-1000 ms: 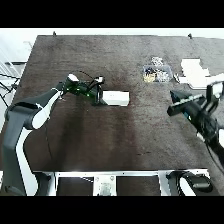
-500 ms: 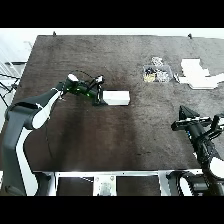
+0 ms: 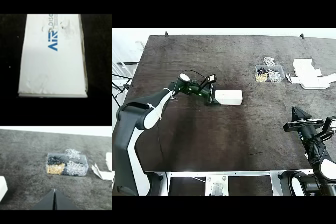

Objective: Fold the box and place the chain.

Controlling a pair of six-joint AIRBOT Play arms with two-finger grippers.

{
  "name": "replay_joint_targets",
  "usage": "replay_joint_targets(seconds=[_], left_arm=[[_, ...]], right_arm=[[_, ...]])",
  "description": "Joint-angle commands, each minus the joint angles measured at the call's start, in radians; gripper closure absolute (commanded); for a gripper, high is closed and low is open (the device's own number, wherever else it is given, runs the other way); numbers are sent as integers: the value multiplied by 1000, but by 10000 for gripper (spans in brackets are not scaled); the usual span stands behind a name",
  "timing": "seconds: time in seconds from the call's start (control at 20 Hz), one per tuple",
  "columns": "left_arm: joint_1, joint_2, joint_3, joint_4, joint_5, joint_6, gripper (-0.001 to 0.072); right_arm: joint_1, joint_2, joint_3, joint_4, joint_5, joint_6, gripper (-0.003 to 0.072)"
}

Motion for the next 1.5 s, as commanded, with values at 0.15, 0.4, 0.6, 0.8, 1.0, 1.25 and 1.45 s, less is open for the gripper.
replay_joint_targets(seconds=[0.15, 0.4, 0.6, 0.8, 1.0, 1.25, 1.45], left_arm=[[67, 94, 3, 0, 20, -205, 694], [192, 243, -1, 45, 168, -483, 695], [321, 349, -1, 230, 318, -718, 696], [486, 378, -3, 267, 332, -803, 696], [581, 501, -176, 259, 449, -747, 696], [678, 660, -510, 215, 640, -671, 696], [780, 625, -599, 189, 700, -634, 695]], right_arm=[[0, 1, -1, 0, -2, 0, 675], [0, 1, -1, 0, -2, 0, 675], [0, 1, -1, 0, -2, 0, 675], [0, 1, -1, 0, -2, 0, 675], [0, 1, -1, 0, -2, 0, 675], [0, 1, -1, 0, -2, 0, 675], [0, 1, -1, 0, -2, 0, 675]])
